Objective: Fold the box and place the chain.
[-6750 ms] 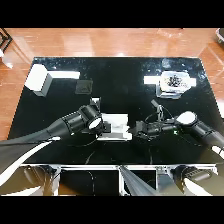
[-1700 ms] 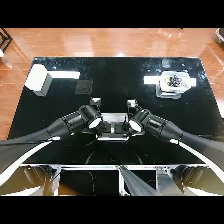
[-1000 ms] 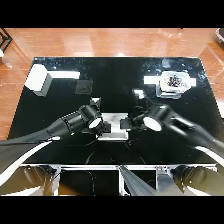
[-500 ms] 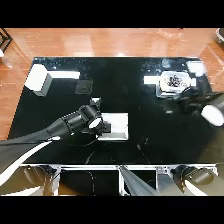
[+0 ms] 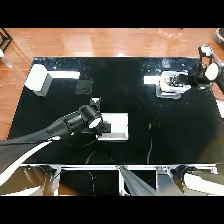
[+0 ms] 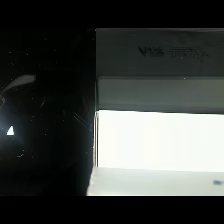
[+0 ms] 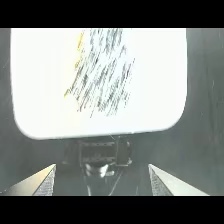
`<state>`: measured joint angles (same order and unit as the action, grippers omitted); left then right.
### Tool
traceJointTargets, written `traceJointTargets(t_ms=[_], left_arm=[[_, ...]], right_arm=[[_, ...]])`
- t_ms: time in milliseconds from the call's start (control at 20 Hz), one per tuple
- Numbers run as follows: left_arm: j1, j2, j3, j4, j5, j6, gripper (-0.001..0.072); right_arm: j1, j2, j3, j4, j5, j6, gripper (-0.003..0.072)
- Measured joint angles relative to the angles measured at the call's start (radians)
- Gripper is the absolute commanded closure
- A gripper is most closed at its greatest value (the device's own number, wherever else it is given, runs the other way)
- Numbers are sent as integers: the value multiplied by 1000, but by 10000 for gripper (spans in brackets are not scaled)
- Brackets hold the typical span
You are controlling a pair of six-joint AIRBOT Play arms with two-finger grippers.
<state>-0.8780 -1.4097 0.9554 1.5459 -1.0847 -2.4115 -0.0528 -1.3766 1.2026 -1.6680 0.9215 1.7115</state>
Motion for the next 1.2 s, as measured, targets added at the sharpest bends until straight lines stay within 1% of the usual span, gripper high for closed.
traceJointTargets(t_ms=[50, 200, 350, 600, 700, 1050, 1150, 1200], left_arm=[[0, 0, 0, -2, 0, 0, 692], [0, 0, 0, -8, 0, 0, 692], [0, 0, 0, -13, 0, 0, 692], [0, 0, 0, -16, 0, -3, 692], [0, 0, 0, -17, 1, -3, 692], [0, 0, 0, -18, 5, -4, 692], [0, 0, 0, -18, 5, -4, 692], [0, 0, 0, -19, 5, -4, 692]], right_arm=[[-10, -66, 58, 6, -4, -11, 102], [-24, -215, 194, 29, -2, -35, 102], [-29, -303, 268, 41, 2, -63, 102], [-32, -377, 304, 60, 5, -102, 103], [-32, -393, 309, 71, 5, -114, 253], [-32, -418, 313, 85, 8, -124, 257], [-32, -423, 314, 85, 7, -127, 390], [-32, -424, 314, 86, 7, -127, 392]])
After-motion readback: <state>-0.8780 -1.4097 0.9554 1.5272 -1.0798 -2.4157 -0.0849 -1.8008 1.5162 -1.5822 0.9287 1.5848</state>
